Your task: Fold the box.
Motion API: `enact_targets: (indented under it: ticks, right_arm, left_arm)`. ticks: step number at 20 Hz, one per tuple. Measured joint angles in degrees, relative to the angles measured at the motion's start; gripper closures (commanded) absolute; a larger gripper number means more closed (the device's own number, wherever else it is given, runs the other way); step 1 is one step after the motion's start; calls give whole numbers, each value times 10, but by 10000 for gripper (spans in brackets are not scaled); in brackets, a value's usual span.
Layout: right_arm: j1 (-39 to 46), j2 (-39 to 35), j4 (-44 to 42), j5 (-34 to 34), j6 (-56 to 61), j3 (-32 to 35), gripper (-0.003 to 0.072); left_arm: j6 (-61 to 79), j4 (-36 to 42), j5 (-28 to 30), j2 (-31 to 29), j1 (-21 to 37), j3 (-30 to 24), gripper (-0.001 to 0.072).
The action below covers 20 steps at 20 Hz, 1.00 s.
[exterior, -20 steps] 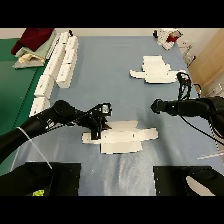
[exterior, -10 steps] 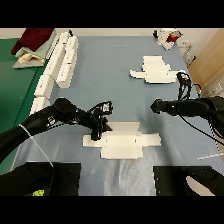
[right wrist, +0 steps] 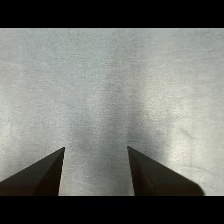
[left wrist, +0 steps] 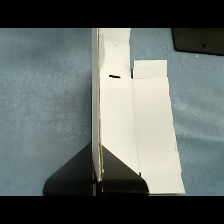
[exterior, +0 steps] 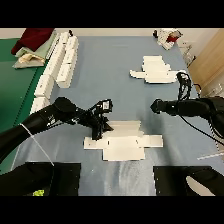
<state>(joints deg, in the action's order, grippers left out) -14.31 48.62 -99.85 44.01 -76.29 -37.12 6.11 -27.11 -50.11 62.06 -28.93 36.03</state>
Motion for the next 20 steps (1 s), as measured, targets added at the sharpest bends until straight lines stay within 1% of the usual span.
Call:
enact_targets:
  ticks: [8,20]
  right_arm:
    - [0,0,-4,0,0,0,72]
    - [0,0,-5,10,0,0,72]
  left_arm:
    - [-2,0,-2,0,0,-19,696]
    - [-17,0,-40,0,0,-28,696]
